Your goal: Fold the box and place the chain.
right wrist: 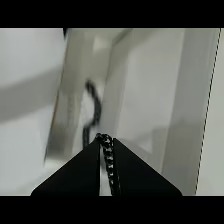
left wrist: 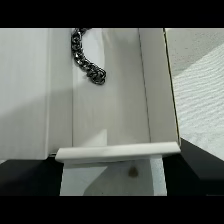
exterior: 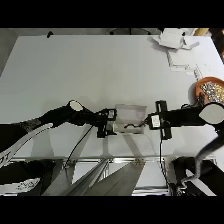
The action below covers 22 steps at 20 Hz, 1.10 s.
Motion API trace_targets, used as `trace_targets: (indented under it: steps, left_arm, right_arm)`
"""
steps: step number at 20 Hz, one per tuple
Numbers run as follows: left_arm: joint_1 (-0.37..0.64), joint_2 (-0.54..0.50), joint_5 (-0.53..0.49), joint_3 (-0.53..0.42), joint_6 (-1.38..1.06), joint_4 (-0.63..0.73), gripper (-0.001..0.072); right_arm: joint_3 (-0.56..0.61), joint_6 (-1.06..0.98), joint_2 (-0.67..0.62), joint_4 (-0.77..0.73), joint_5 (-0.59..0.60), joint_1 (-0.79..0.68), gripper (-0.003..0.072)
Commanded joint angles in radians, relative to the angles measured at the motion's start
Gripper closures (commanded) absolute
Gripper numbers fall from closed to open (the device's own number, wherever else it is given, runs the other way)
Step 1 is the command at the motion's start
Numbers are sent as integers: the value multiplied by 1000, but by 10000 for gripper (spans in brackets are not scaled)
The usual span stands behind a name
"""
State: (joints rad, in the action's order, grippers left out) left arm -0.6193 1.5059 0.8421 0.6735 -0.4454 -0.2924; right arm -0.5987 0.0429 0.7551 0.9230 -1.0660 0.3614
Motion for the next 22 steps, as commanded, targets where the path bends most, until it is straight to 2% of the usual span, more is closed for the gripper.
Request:
trace_targets:
  steps: [1,5,11,12,13,14,17,20,22]
  left_arm:
    - [1,0,0,0,0,0,559]
    - [1,0,0,0,0,0,559]
    - [0,0,0,0,0,0,559]
    - [1,0,0,0,0,0,559]
    - [0,0,0,0,0,0,559]
    - [1,0,0,0,0,0,559]
    - [1,0,0,0,0,0,559]
    - [1,0,0,0,0,0,559]
    - [1,0,0,0,0,0,559]
  right_arm:
    - [-1,-63,-4,-100,183,180,668]
    - [-1,-153,47,-101,301,294,668]
    - [-1,-186,158,-92,328,333,664]
    - [-1,-186,161,-79,330,333,601]
    - [-1,-186,159,-65,332,333,497]
    - [-1,-186,149,-45,329,333,450]
    - [-2,-188,58,50,268,276,451]
    - [-2,-192,-51,215,114,123,453]
    - [-1,-192,-79,307,26,-18,461]
